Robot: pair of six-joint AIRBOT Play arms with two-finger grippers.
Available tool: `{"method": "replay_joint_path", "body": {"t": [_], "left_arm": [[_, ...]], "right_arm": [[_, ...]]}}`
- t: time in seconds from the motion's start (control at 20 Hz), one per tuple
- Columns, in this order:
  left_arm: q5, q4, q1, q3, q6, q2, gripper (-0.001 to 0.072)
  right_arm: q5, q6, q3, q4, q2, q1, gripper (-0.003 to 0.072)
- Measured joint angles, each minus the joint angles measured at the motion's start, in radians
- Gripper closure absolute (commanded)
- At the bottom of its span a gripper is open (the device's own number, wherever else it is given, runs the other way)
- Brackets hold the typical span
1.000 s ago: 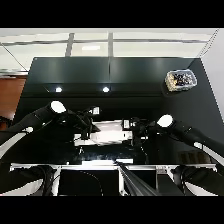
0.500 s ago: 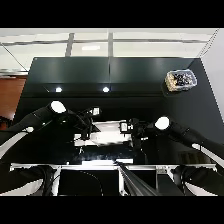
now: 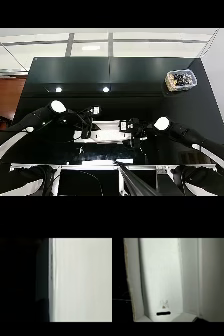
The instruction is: Fold the box and place the chain.
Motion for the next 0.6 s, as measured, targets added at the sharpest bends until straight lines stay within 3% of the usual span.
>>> {"method": "replay_joint_path", "body": {"t": [0.05,0.1,0.15,0.2,0.25,0.4,0.6], "left_arm": [[0.0,0.0,0.0,0.001,0.0,0.0,0.0634],[-0.001,-0.001,0.0,0.001,-0.001,0.0,0.0478],[0.001,-0.006,0.0,0.002,-0.004,0.0,0.0269],[0.0,-0.006,0.0,0.005,-0.007,0.0,0.0169],[0.0,-0.004,0.002,0.008,-0.008,0.001,0.0136],[-0.004,0.025,0.018,0.028,-0.067,0.025,0.0132],[-0.042,0.195,0.069,0.048,-0.251,0.118,0.0137]], "right_arm": [[0.0,0.002,0.0,-0.002,0.0,0.001,0.025],[-0.001,0.003,0.0,-0.003,0.0,0.001,0.0249],[-0.001,0.004,0.0,-0.004,0.0,0.001,0.0249],[-0.001,0.006,0.0,-0.005,0.0,0.001,0.025],[-0.003,0.009,0.0,-0.005,0.0,0.001,0.0249],[-0.017,0.034,0.0,-0.006,0.0,0.001,0.025],[-0.028,0.051,0.0,-0.004,0.0,0.001,0.0249]]}}
